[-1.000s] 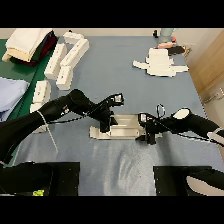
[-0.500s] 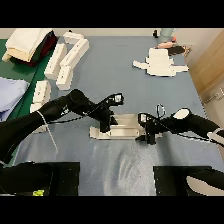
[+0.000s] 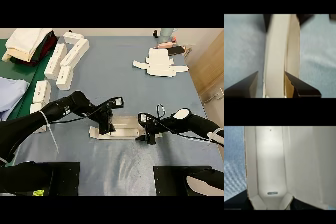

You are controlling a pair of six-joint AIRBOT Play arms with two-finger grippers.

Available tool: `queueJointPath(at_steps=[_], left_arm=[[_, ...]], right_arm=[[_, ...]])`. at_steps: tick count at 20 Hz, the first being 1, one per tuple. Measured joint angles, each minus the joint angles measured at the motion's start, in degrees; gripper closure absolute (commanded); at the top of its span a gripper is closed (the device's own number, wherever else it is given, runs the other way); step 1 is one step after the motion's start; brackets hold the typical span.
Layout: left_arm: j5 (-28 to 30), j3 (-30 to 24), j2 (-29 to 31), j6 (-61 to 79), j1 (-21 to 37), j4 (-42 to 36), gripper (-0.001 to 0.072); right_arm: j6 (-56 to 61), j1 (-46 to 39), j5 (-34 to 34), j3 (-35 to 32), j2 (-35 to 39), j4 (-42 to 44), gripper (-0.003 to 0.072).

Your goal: Fold the box.

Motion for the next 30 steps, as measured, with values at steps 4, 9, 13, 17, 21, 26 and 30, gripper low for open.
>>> queueJointPath(at_steps=[4, 9, 13, 17, 21, 26, 30], left_arm=[[-3.7, 0.0, 3.5, -14.2, 0.5, 8.2, 0.0377], [-15.5, 0.0, 10.4, -40.5, 2.4, 20.5, 0.0692], [-18.2, 0.0, 11.5, -48.7, 0.6, 10.3, 0.0693], [-8.5, 0.0, 8.1, -53.4, -2.0, -2.1, 0.0693], [3.4, 0.0, 4.0, -56.7, -2.5, -10.0, 0.0692], [9.3, 0.0, -0.2, -60.1, -1.9, -15.1, 0.0693], [8.7, -0.2, -4.8, -63.4, -1.7, -15.2, 0.0693]], right_arm=[[0.0, 0.0, 0.0, 0.0, 0.0, 0.0, 0.0177], [0.0, 0.0, 0.0, 0.0, 0.0, 0.0, 0.0177], [0.0, 0.0, 0.0, 0.0, 0.0, 0.0, 0.0178], [0.0, 0.0, 0.0, 0.0, 0.0, 0.0, 0.0177], [0.0, 0.0, 0.0, 0.0, 0.0, 0.0, 0.0177], [0.0, 0.0, 0.0, 0.0, 0.0, 0.0, 0.0177], [0.0, 0.0, 0.0, 0.0, 0.0, 0.0, 0.0177]])
